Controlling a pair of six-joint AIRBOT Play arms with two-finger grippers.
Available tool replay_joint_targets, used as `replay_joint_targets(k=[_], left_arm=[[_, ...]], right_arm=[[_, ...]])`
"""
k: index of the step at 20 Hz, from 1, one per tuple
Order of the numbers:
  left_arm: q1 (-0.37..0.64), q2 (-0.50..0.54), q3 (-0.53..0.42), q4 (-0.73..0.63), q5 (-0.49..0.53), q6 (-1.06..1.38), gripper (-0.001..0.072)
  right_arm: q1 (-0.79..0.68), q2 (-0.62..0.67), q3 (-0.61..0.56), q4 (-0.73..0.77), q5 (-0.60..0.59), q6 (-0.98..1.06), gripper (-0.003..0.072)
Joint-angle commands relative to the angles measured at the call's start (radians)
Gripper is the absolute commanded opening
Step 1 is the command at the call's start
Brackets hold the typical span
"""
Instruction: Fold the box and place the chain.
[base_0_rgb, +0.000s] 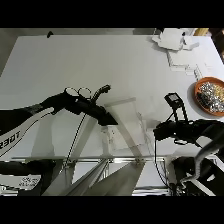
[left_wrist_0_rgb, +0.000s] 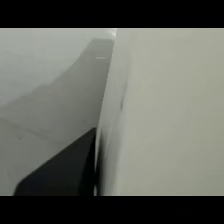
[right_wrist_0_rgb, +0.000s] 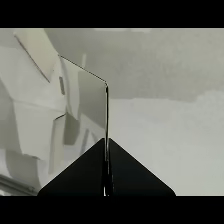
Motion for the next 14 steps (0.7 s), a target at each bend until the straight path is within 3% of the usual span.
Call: replay_joint_targets(k=[1, 2, 6, 8, 10, 14], left_arm=[[0.010, -0.007, 0.000, -0.008, 0.000, 0.053, 0.0076], [0.016, -0.007, 0.000, -0.005, 0.000, 0.058, 0.0004], [0.006, -0.005, 0.000, 0.021, 0.002, 0.144, 0.0001], [-0.014, 0.019, 0.000, 0.055, 0.021, 0.209, 0.0001], [-0.061, 0.065, 0.002, 0.115, 0.097, 0.264, 0.0001], [-0.179, 0.152, 0.002, 0.153, 0.326, 0.347, 0.0001]], right_arm=[[0.001, 0.001, 0.000, 0.001, -0.001, 0.000, 0.0017], [0.001, 0.001, 0.000, 0.001, -0.001, 0.000, 0.0017], [0.001, 0.002, 0.001, 0.005, -0.009, 0.000, 0.0028], [0.001, 0.002, 0.022, 0.004, -0.009, -0.014, 0.0206], [0.001, 0.002, 0.064, 0.004, -0.008, -0.056, 0.0311], [0.001, 0.003, 0.129, 0.003, 0.019, -0.204, 0.0320]])
